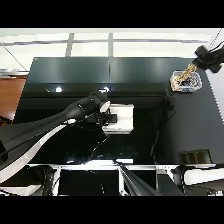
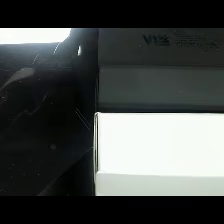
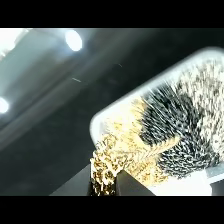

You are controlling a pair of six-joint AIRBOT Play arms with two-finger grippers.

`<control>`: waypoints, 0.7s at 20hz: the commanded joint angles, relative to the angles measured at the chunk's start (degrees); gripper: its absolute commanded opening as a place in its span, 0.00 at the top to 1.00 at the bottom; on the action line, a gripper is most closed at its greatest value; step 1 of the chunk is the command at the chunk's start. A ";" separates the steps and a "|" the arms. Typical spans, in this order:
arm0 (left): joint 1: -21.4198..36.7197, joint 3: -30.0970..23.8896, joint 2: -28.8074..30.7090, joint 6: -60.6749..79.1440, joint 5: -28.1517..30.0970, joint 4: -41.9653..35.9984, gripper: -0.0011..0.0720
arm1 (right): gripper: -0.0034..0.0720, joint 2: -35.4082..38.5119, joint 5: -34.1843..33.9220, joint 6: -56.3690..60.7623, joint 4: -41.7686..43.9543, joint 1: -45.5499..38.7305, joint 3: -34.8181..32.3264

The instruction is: Fold the box and place the chain.

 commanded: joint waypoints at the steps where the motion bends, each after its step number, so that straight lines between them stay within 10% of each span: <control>1: 0.04 0.04 -0.04 0.00 0.00 0.00 0.94 | 0.93 9.18 -0.02 -9.29 5.01 -0.28 0.07; 14: 0.04 0.04 -0.04 0.00 0.02 0.02 0.94 | 0.93 30.08 18.91 -27.39 26.25 0.04 0.04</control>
